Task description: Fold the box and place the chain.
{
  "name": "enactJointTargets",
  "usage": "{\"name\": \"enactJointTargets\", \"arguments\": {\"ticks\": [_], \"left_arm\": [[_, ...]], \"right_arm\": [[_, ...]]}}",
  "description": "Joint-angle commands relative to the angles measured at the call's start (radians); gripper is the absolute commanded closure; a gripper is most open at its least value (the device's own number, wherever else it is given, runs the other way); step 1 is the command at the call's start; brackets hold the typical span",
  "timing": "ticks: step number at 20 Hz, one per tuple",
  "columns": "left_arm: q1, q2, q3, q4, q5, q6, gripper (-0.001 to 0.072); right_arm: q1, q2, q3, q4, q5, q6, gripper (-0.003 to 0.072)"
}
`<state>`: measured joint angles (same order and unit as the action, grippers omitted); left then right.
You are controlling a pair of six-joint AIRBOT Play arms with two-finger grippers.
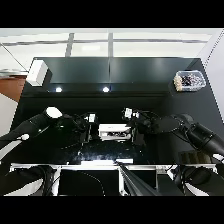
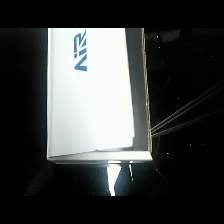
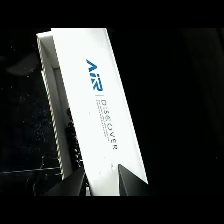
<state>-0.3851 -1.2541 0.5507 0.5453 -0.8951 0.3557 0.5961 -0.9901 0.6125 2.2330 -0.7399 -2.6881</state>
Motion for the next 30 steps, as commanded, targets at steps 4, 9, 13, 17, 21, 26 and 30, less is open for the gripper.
{"name": "enactJointTargets", "arguments": {"ticks": [4, 9, 13, 17, 21, 26, 30], "left_arm": [[-0.001, -0.001, 0.0, 0.0, 0.001, -0.001, 0.0227], [-0.001, -0.001, 0.0, 0.0, 0.001, -0.001, 0.0227], [-0.001, -0.001, 0.0, 0.0, 0.001, -0.001, 0.0227], [-0.001, -0.001, 0.0, 0.0, 0.001, -0.001, 0.0227], [-0.001, -0.001, 0.0, 0.0, 0.001, -0.001, 0.0227], [-0.001, -0.001, 0.0, 0.0, 0.001, -0.001, 0.0227], [-0.001, -0.001, 0.0, 0.0, 0.001, -0.001, 0.0227]], "right_arm": [[0.012, 0.001, 0.0, -0.008, -0.006, 0.004, 0.0477], [0.036, 0.001, -0.002, -0.013, -0.004, 0.01, 0.0377], [0.036, 0.001, -0.002, -0.018, -0.004, 0.015, 0.0361], [0.036, 0.001, -0.002, -0.018, -0.004, 0.015, 0.0362], [0.037, -0.006, -0.004, -0.029, -0.003, 0.015, 0.0361], [0.06, -0.037, -0.004, -0.035, -0.003, 0.015, 0.0361], [0.071, -0.039, 0.002, -0.035, -0.002, 0.036, 0.0361]]}}
